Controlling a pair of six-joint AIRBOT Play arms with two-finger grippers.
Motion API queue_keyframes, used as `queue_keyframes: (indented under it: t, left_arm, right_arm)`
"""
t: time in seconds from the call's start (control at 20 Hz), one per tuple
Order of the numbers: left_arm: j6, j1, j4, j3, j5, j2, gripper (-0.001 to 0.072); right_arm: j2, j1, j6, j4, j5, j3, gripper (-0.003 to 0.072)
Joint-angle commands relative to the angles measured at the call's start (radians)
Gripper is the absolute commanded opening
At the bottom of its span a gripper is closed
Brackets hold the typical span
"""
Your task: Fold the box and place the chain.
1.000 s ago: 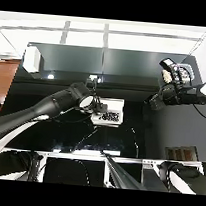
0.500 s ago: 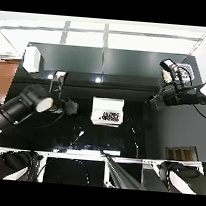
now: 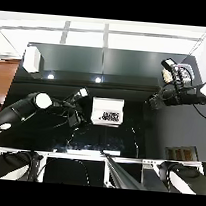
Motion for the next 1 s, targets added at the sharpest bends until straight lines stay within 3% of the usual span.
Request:
queue_keyframes:
  t: [0.0,0.05,0.15,0.3,0.95]
  left_arm:
    - [0.529,0.047,-0.251,0.007,-0.014,-0.068,0.071]
    - [0.639,0.08,-0.333,0.01,-0.035,-0.093,0.0711]
    - [0.731,0.113,-0.366,0.021,-0.103,-0.143,0.0711]
    - [0.796,0.079,-0.315,0.023,-0.077,-0.187,0.0711]
    - [0.785,0.037,-0.43,0.034,-0.002,-0.221,0.071]
  right_arm:
    - [0.0,0.0,0.01,0.001,0.002,-0.001,0.0293]
    - [0.0,0.0,0.01,0.001,0.002,-0.001,0.0294]
    - [0.0,0.0,0.01,0.006,0.002,-0.001,0.0293]
    - [0.0,0.001,0.009,0.037,0.002,-0.001,0.0294]
    - [0.0,0.001,0.008,0.063,0.016,-0.001,0.0294]
